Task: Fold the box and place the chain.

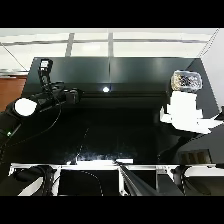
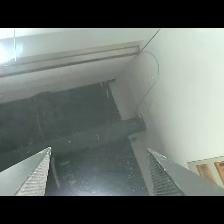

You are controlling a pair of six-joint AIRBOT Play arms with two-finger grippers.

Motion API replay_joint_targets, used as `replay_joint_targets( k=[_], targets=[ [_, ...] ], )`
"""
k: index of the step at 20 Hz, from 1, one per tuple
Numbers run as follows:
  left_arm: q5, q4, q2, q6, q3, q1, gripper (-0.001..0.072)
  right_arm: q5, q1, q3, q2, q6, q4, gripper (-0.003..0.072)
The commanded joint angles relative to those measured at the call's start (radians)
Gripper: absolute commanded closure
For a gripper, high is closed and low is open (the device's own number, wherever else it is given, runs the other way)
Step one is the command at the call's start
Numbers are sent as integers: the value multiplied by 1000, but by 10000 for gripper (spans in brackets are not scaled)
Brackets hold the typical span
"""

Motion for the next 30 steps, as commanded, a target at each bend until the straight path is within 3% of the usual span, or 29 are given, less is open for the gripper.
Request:
replay_joint_targets(
  k=[1,4,10,17,20,23,26,30],
  targets=[
    [-4,0,-1,0,0,-1,-2,-25,4,-79,80,0,188,676],
    [-53,0,-1,0,0,-1,-1,-46,67,-162,137,10,222,676],
    [-97,-77,-1,0,0,-1,-1,-60,321,-365,218,-71,567,675],
    [-251,-159,-37,-21,0,-1,-1,-422,624,-804,576,-438,884,675],
    [-335,-262,-125,-50,2,1,-1,-482,687,-878,594,-445,879,675],
    [-451,-489,-257,96,13,34,-1,-479,708,-887,594,-455,865,675],
    [-484,-647,-391,291,32,72,-1,-463,707,-887,594,-455,865,675],
    [-672,-673,-576,417,155,55,-1,-456,707,-887,594,-455,865,675]
  ],
)
